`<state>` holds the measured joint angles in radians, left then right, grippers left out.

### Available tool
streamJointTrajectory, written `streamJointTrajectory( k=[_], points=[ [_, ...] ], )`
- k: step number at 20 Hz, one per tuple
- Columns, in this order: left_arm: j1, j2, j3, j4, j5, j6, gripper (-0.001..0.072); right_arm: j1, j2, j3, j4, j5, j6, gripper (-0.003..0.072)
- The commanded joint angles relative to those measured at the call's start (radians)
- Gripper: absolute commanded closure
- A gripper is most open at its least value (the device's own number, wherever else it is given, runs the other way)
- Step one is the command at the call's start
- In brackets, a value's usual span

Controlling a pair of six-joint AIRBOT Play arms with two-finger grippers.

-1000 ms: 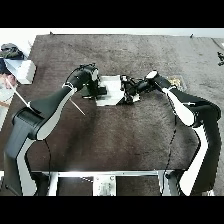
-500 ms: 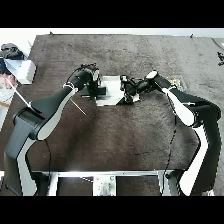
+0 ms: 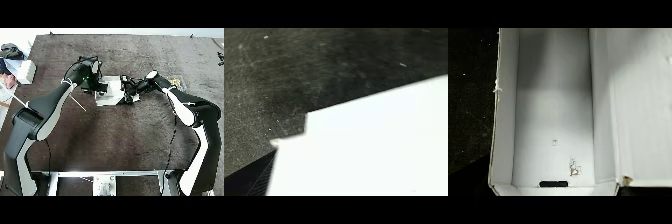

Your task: Fold the box and place the chain.

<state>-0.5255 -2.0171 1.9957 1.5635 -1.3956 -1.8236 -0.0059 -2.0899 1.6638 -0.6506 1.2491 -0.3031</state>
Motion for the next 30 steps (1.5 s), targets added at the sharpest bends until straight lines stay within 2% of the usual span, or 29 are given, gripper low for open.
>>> streamJointTrajectory(
  k=[1,5,8,10,12,14,16,18,19,22,25,26,28,30],
  points=[
    [0.0,0.025,0.033,0.005,-0.032,0.153,0.0144,0.0,0.0,0.0,0.0,0.001,0.001,0.0256],
    [0.005,0.137,0.004,0.016,0.045,0.24,0.0144,0.0,0.0,0.0,0.0,0.0,0.001,0.0256],
    [0.027,0.254,-0.101,-0.017,0.168,0.314,0.0143,0.0,0.0,0.0,0.0,0.001,0.001,0.0256],
    [0.056,0.343,-0.226,-0.055,0.305,0.389,0.0144,0.0,0.0,0.0,0.0,0.0,0.001,0.0256],
    [0.091,0.452,-0.41,-0.102,0.494,0.447,0.0144,0.0,0.0,0.0,0.001,0.0,0.001,0.0256],
    [0.148,0.552,-0.613,-0.199,0.689,0.552,0.0144,0.0,0.0,0.0,0.0,0.0,0.001,0.0256],
    [0.217,0.602,-0.779,-0.356,0.814,0.7,0.0145,0.0,0.0,0.0,0.0,0.001,0.001,0.0256],
    [0.269,0.597,-0.86,-0.479,0.809,0.797,0.0145,0.0,0.0,0.0,0.0,0.0,0.001,0.0256],
    [0.28,0.593,-0.879,-0.482,0.806,0.795,0.0144,0.0,0.0,0.0,0.0,0.0,0.001,0.0256],
    [0.282,0.59,-0.871,-0.489,0.822,0.795,0.0145,0.0,0.0,0.0,0.0,0.0,0.001,0.0256],
    [0.286,0.579,-0.864,-0.616,0.881,0.906,0.0144,0.0,0.0,0.0,0.0,0.001,0.001,0.0256],
    [0.302,0.565,-0.858,-0.681,0.866,0.998,0.0144,0.0,0.0,0.0,0.001,0.001,0.001,0.0256],
    [0.369,0.499,-0.806,-0.904,0.745,1.222,0.0144,0.0,0.0,0.0,0.0,0.0,0.001,0.0256],
    [0.444,0.399,-0.722,-1.123,0.552,1.485,0.0144,0.0,0.0,0.0,0.0,0.001,0.001,0.0256]
  ],
)
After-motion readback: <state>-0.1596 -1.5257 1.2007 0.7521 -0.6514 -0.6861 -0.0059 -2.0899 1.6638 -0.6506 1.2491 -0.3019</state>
